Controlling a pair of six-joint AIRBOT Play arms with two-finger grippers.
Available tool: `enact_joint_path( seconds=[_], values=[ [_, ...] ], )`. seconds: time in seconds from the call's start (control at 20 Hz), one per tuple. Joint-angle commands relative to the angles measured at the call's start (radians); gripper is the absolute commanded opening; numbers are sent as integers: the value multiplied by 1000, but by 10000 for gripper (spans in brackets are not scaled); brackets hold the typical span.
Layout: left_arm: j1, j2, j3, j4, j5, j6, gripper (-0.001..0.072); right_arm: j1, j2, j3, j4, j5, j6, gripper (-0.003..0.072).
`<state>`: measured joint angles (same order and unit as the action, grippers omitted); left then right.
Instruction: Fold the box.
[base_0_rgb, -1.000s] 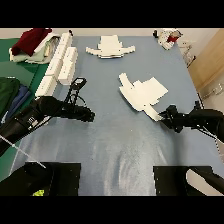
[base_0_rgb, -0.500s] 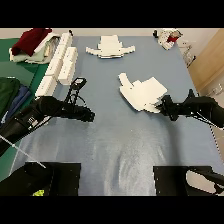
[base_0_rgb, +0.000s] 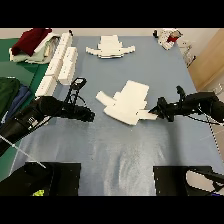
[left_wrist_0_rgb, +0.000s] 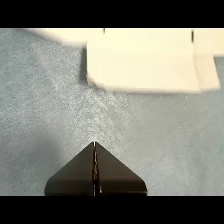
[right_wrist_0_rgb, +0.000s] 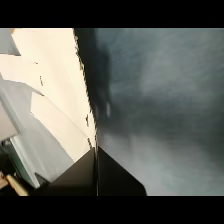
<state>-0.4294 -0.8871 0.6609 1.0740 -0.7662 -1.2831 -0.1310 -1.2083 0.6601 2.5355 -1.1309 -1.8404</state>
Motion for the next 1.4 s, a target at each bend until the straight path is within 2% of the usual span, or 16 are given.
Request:
enact_joint_path(
  seconds=[0.0, 0.15, 0.35, 0.4, 0.45, 0.5, 0.8, 1.05, 1.15, 1.3, 1.35],
  values=[
    [0, 1, 0, 0, 0, 0, 14, 0, -2, 4, -53, -286, -113, 1],
    [0, 1, 0, 0, 0, 0, 14, 0, -2, 2, -176, -277, -116, 1],
    [0, 1, 0, 0, 0, 0, 14, 0, -8, 2, -199, -118, -113, 9],
    [0, 1, 0, 0, 0, 0, 14, 0, -8, 2, -183, -80, -113, 94],
    [0, 1, 0, 0, 0, 0, 14, 0, -8, 2, -176, -53, -113, 223],
    [0, 1, 0, 0, 0, 0, 14, 0, -8, 2, -175, -37, -110, 276],
    [0, 1, 0, -1, 8, 0, 14, 0, 5, -7, -251, -29, 13, 278],
    [0, 1, 0, -1, 9, 0, 14, 0, 106, -108, -254, -7, 55, 278],
    [0, 1, 0, -1, 8, 0, 14, 0, 135, -154, -212, 22, 62, 278],
    [0, 1, 0, -5, 8, 0, 15, 22, 135, -204, -39, 60, -8, 278],
    [0, 1, 0, -5, 7, 0, 16, 48, 135, -204, -35, 87, -8, 278]
  ],
)
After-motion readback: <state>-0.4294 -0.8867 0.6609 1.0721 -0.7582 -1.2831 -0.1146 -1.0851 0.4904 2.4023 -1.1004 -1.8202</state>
